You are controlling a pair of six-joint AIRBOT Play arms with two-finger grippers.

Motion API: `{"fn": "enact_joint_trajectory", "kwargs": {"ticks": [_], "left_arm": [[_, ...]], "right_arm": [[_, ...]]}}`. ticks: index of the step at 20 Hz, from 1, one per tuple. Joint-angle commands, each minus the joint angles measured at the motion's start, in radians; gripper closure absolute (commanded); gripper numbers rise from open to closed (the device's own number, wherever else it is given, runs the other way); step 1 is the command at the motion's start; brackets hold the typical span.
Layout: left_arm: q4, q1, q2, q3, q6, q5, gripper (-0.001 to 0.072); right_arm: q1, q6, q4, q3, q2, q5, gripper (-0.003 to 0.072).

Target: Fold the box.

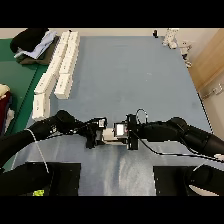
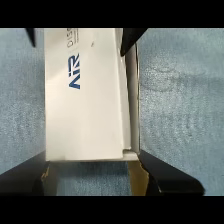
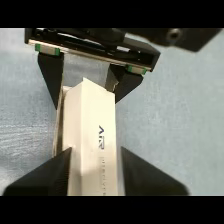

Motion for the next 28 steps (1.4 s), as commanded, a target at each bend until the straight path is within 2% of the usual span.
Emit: {"fn": "enact_joint_trajectory", "kwargs": {"ticks": [1, 7, 17, 18, 19, 24, 28], "left_arm": [[0.001, 0.0, 0.0, 0.0, 0.0, 0.0, 0.0296], [0.001, 0.0, 0.0, 0.0, 0.0, 0.0, 0.0296], [0.0, 0.0, 0.0, 0.0, 0.0, 0.0, 0.0296], [0.0, 0.0, 0.0, 0.0, 0.0, 0.0, 0.0296], [0.0, 0.0, 0.0, 0.0, 0.0, 0.0, 0.0296], [0.0, 0.0, 0.0, 0.0, 0.0, 0.0, 0.0296], [0.0, 0.0, 0.0, 0.0, 0.0, 0.0, 0.0296]], "right_arm": [[0.0, 0.0, 0.019, -0.002, -0.003, -0.011, 0.0332], [0.001, 0.0, 0.091, -0.002, -0.035, -0.011, 0.039], [0.007, 0.0, 0.093, 0.0, -0.036, -0.063, 0.0381], [0.007, 0.0, 0.093, 0.0, -0.035, -0.056, 0.0325], [0.007, 0.0, 0.094, 0.001, -0.035, -0.051, 0.0232], [0.007, 0.0, 0.095, 0.001, -0.03, -0.051, 0.0229], [0.006, 0.011, 0.101, 0.002, 0.031, -0.053, 0.0229]]}}
